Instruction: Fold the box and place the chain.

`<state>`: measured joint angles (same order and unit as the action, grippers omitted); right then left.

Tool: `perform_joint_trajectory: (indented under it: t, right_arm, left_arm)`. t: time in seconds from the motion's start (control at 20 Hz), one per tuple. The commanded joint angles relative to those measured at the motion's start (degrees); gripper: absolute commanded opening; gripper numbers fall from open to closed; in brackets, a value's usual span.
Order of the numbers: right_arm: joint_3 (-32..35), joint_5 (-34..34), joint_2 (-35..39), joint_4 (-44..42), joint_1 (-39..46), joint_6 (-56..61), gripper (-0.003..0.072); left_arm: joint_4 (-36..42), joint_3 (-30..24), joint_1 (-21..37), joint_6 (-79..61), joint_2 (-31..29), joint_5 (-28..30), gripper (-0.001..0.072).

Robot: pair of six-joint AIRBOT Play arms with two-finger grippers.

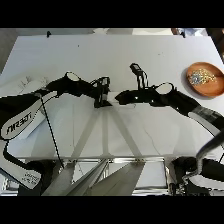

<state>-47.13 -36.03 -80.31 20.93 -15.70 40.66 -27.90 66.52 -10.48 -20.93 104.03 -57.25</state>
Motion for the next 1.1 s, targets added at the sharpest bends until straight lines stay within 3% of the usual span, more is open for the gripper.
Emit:
perform_joint_trajectory:
  t: [0.0,0.15,0.35,0.5,0.75,0.9,1.05]
  right_arm:
    - [-0.07,3.76,-3.74,-0.15,-1.01,1.6,0.001]
    - [-0.07,4.17,-3.74,0.94,-1.01,3.08,0.0011]
    - [-0.07,3.69,-3.72,10.95,-1.01,9.9,0.0011]
    - [-0.33,3.54,-1.73,10.69,-0.96,9.88,0.0012]
    - [-3.08,8.35,9.29,12.28,-0.94,9.9,0.0013]
    - [-3.65,10.19,16.85,18.29,0.79,10.69,0.0014]
    - [-3.65,6.12,22.51,28.63,6.38,19.61,0.0013]
  left_arm:
    - [-0.02,0.02,0.02,-0.02,-0.04,0.02,0.05]
    - [-0.02,0.02,0.02,-0.02,-0.04,0.02,0.05]
    - [-0.02,0.02,0.02,-0.04,-0.04,0.02,0.05]
    - [-0.02,0.02,0.02,-0.02,-0.04,0.0,0.05]
    - [-0.02,0.02,0.02,-0.02,-0.04,0.02,0.05]
    - [-0.02,0.02,0.02,-0.04,-0.04,0.02,0.05]
    - [-0.02,0.02,0.02,-0.02,-0.04,0.02,0.05]
